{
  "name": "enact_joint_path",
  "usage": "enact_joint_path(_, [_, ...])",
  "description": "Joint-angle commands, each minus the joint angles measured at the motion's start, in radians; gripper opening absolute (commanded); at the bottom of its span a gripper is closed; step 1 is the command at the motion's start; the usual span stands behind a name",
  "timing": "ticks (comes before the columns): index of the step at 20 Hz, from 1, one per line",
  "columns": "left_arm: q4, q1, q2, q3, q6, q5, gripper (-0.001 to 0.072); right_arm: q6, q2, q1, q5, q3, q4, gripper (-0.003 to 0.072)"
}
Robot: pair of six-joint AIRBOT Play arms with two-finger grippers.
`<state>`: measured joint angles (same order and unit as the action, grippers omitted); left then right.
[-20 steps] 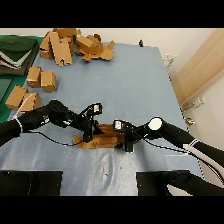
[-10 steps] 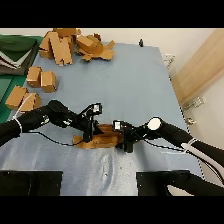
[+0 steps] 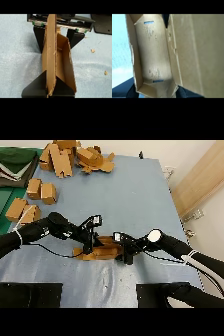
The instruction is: Fold the box.
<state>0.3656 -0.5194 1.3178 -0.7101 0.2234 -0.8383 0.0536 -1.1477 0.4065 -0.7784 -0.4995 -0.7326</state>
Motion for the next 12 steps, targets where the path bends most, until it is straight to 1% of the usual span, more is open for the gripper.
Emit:
enact_joint_path(1, [-0.029, -0.001, 0.001, 0.000, 0.000, -0.002, 0.0015, 0.000, 0.000, 0.001, 0.002, 0.000, 0.015, 0.0440])
enact_joint_path(7, [-0.029, -0.001, 0.001, 0.000, -0.016, 0.002, 0.0016, 0.000, 0.000, 0.001, 0.002, 0.000, 0.015, 0.0441])
enact_joint_path(8, [-0.029, -0.001, 0.000, 0.000, -0.016, 0.002, 0.0074, 0.000, 0.000, 0.001, 0.002, 0.000, 0.015, 0.0441])
enact_joint_path(9, [-0.032, 0.000, 0.000, 0.000, -0.025, 0.016, 0.0331, 0.000, 0.000, 0.001, 0.002, 0.000, 0.015, 0.0441])
enact_joint_path(10, [-0.042, 0.000, 0.000, 0.000, -0.077, 0.031, 0.0415, 0.000, 0.000, 0.001, 0.002, 0.000, 0.015, 0.0440])
enact_joint_path(12, [-0.051, 0.000, -0.002, -0.001, -0.109, 0.035, 0.0417, 0.000, 0.000, 0.001, 0.002, 0.000, 0.015, 0.0440])
